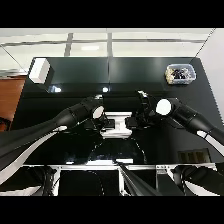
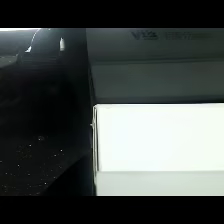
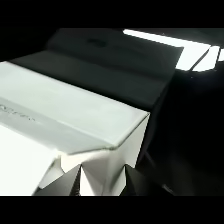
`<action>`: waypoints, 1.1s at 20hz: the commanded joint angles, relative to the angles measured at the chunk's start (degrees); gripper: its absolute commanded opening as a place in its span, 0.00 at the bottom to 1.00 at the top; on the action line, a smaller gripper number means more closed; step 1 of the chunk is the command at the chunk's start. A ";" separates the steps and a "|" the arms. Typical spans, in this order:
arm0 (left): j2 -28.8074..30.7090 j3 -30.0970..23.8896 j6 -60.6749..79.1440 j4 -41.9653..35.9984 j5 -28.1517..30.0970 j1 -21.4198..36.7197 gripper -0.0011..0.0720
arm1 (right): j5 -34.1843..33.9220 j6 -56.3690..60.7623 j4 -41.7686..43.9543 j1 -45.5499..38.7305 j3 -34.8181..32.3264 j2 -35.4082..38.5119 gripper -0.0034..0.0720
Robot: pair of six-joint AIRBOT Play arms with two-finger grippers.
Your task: Fold the box and place the chain.
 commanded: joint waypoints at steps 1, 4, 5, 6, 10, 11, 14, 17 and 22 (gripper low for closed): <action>0.02 0.04 0.04 -0.11 0.00 0.02 0.05 | -0.42 6.73 -7.19 2.67 1.33 -0.07 0.46; 0.02 0.04 0.04 -0.13 0.00 0.02 0.05 | 1.36 9.81 -8.76 3.54 1.42 -0.81 0.46; 0.02 0.04 0.04 -0.13 0.00 0.02 0.05 | 1.84 10.88 -9.46 3.69 1.42 -1.16 0.46; 0.02 0.04 0.04 -0.11 0.00 0.02 0.05 | 1.95 12.17 -10.38 3.96 1.42 -1.46 0.46; 0.02 0.04 0.04 -0.11 0.00 0.02 0.05 | 1.70 14.62 -11.67 5.05 1.51 -2.82 0.46; 0.02 0.04 0.04 -0.11 0.00 0.02 0.05 | 1.95 14.84 -11.87 5.27 1.70 -3.63 0.46; 0.02 0.04 0.04 -0.11 0.00 0.02 0.05 | 5.05 18.97 -16.61 7.15 5.25 -6.82 0.46; 0.02 0.04 0.04 -0.11 0.00 0.02 0.05 | 9.09 24.11 -21.90 10.25 9.64 -9.92 0.46; 0.02 0.04 0.04 -0.13 -0.02 0.02 0.05 | 10.32 29.66 -23.19 11.87 10.71 -12.33 0.46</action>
